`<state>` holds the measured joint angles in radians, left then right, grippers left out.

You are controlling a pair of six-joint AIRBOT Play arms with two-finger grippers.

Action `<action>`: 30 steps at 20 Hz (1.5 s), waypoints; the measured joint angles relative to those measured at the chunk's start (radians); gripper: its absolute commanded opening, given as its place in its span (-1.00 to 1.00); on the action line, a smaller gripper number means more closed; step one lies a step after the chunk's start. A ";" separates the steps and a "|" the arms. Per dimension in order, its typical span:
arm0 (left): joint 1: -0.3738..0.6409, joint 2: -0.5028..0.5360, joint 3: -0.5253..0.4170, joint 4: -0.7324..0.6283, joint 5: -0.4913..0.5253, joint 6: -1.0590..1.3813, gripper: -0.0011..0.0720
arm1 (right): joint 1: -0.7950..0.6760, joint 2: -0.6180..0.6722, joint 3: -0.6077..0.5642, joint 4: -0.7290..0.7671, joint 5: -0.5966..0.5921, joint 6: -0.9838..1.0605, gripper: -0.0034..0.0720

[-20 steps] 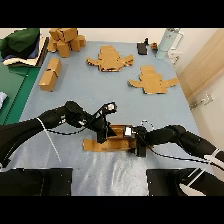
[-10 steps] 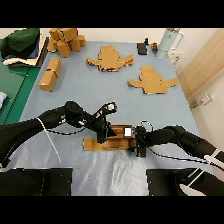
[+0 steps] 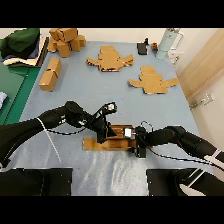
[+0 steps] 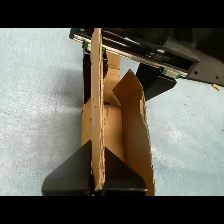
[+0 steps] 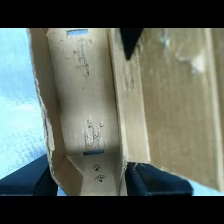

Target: Fold the box.

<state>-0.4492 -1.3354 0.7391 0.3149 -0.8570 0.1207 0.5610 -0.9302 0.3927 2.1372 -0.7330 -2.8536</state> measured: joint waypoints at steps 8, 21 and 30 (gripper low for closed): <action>0.000 0.000 0.000 0.000 0.000 0.000 -0.93 | 0.001 0.014 0.000 0.006 -0.018 0.000 0.78; 0.000 0.000 0.000 0.000 0.000 0.000 -0.93 | 0.001 -0.003 -0.007 0.006 0.013 0.000 0.42; 0.000 0.000 0.000 0.000 0.000 0.000 -0.93 | 0.001 -0.019 -0.007 0.007 0.018 -0.001 0.41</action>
